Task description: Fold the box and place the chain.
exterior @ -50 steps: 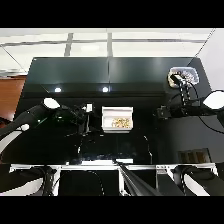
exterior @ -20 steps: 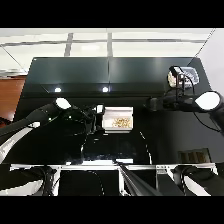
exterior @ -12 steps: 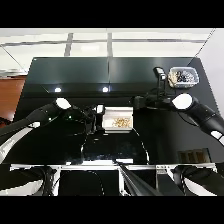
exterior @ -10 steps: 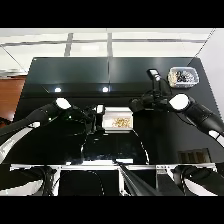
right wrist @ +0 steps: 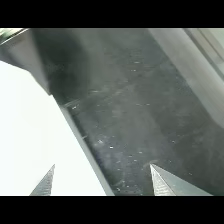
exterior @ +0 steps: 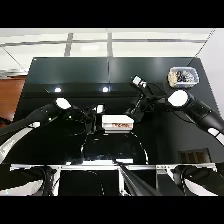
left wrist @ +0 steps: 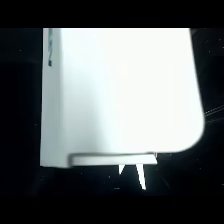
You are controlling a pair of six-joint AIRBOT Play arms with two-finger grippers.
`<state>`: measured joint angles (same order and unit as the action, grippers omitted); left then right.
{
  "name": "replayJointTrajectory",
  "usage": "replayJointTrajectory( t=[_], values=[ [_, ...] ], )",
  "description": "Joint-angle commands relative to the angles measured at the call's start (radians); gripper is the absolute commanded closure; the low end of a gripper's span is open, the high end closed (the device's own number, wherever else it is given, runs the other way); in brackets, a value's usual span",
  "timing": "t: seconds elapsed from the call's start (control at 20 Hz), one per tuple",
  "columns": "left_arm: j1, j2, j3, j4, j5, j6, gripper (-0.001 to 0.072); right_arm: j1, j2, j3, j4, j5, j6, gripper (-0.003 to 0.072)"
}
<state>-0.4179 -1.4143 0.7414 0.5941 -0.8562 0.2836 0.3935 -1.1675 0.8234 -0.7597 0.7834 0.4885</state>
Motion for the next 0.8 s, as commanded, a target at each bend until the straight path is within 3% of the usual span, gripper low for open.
replayJointTrajectory(
  t=[0.0, 0.75],
  values=[
    [0.000, -0.001, 0.000, 0.000, 0.000, 0.000, 0.0415, 0.002, -0.001, 0.006, -0.001, 0.096, -0.087, 0.0010],
    [0.000, -0.001, 0.000, 0.000, 0.000, 0.000, 0.0415, 0.002, -0.003, 0.006, 0.006, 0.200, -0.155, 0.0010]
  ],
)
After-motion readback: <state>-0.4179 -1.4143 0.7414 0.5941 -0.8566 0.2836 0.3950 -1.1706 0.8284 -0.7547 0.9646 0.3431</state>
